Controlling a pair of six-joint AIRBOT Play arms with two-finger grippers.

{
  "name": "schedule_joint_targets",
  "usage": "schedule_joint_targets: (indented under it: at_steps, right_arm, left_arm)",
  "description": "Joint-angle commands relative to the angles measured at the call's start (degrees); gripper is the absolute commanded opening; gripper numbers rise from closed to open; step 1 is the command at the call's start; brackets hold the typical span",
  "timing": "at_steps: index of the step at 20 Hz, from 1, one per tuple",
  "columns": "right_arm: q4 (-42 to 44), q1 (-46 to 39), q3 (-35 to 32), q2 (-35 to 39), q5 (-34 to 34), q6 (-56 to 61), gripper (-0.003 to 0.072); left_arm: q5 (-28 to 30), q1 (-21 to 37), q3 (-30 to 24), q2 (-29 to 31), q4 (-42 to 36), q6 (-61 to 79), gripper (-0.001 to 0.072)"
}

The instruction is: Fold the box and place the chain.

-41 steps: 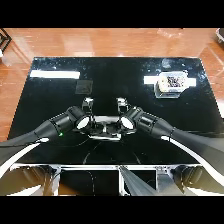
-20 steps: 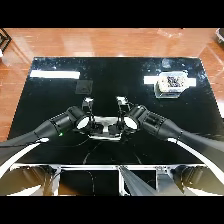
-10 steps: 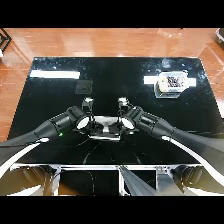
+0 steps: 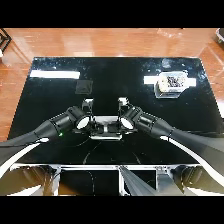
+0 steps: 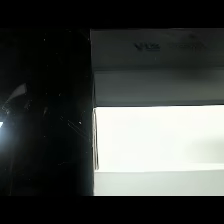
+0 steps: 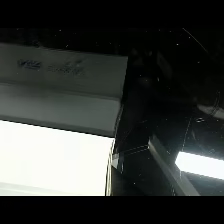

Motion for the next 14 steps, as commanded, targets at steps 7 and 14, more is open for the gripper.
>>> schedule_joint_targets:
  at_steps: [7,14]
  right_arm:
    - [-1.07,1.7,0.0,-0.24,-1.05,2.21,0.0035]
    - [-0.98,2.1,0.0,-0.24,-0.7,2.23,0.0218]
  left_arm:
    - [-0.02,-0.02,-0.02,-0.02,0.13,0.17,0.003]
    - [-0.04,-0.02,-0.02,-0.02,0.13,0.17,0.003]
